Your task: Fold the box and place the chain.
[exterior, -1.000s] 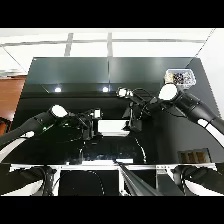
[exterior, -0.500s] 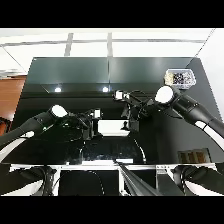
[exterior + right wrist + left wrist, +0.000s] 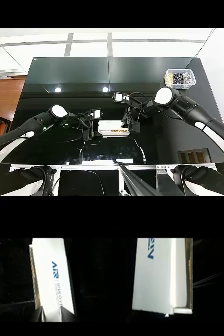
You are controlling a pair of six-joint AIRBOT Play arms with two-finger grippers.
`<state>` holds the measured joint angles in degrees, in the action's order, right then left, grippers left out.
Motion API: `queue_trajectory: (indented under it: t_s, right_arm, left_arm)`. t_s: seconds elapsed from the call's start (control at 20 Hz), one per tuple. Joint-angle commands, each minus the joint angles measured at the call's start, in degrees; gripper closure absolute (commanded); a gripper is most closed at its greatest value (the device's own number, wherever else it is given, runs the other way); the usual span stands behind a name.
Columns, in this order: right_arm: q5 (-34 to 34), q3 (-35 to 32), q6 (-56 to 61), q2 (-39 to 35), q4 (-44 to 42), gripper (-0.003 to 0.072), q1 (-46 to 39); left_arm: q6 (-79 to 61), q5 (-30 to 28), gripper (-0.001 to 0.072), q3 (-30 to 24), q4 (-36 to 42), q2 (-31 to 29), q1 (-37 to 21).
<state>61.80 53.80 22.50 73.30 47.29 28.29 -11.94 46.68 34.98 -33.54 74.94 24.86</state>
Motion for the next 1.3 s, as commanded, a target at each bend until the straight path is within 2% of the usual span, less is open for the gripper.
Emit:
queue_trajectory:
  t_s: [0.0,0.15,0.8,0.9,1.25]
  right_arm:
    - [1.1,0.0,0.0,0.0,0.4,0.0431,0.0]
    - [1.0,-0.1,0.0,0.0,2.8,0.0431,0.0]
    - [2.0,-1.4,0.0,0.1,2.6,0.0428,0.0]
    - [2.0,-1.4,0.0,0.1,2.4,0.0320,0.0]
    - [2.0,-1.5,0.1,0.1,2.3,0.0315,0.0]
  left_arm:
    - [0.0,0.0,0.0254,0.0,0.0,0.0,0.0]
    - [-0.1,0.0,0.0254,0.0,0.0,0.0,0.0]
    - [0.0,-0.1,0.0254,0.0,0.0,0.0,0.0]
    - [0.0,-0.1,0.0254,0.0,-0.1,0.0,0.0]
    - [0.0,-0.1,0.0254,0.0,0.0,0.0,0.0]
